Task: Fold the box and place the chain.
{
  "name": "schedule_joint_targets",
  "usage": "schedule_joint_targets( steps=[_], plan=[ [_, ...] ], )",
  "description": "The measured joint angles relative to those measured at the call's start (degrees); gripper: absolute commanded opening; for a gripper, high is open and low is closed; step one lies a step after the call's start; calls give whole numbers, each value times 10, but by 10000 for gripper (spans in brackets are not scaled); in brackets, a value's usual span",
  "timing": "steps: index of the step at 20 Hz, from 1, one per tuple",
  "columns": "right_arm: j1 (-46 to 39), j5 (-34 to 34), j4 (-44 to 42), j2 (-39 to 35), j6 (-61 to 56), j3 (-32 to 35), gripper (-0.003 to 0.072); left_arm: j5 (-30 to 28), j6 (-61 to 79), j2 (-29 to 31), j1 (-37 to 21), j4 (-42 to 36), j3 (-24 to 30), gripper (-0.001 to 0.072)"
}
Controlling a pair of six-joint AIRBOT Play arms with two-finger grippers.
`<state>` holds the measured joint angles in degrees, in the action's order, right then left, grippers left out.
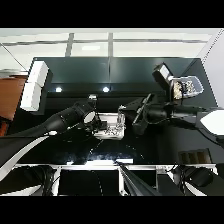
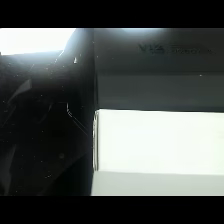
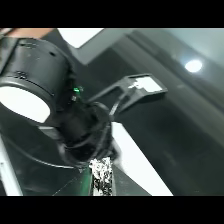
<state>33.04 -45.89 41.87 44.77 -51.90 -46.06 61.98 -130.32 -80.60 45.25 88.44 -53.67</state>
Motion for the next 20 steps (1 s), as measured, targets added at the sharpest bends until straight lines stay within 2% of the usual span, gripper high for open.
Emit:
schedule_joint_targets(
  steps=[2, 3, 4, 5, 8, 11, 14, 20],
  plan=[
    [7, 1, -11, 21, -6, -2, 23, 0, 0, 0, 0, 0, 0, 31],
    [9, 1, -14, 32, -10, -3, 198, 0, 0, 0, 0, 0, 0, 31],
    [10, -1, -15, 42, -15, -3, 488, 0, 0, 0, 0, 0, 0, 30],
    [11, -3, -14, 49, -17, -3, 656, 1, 0, 0, 0, 0, 0, 30],
    [-5, -21, 33, 58, -19, -5, 655, 1, 0, 0, 0, 0, 0, 30],
    [-48, -62, 123, 60, -21, 1, 655, 2, 0, 0, 0, 0, 0, 30],
    [-74, -85, 191, 64, 14, 45, 655, 2, 0, 0, 0, 0, 0, 31],
    [-35, 32, 158, 106, 218, 149, 654, 2, 0, 0, 0, 0, 0, 30]
  ],
)
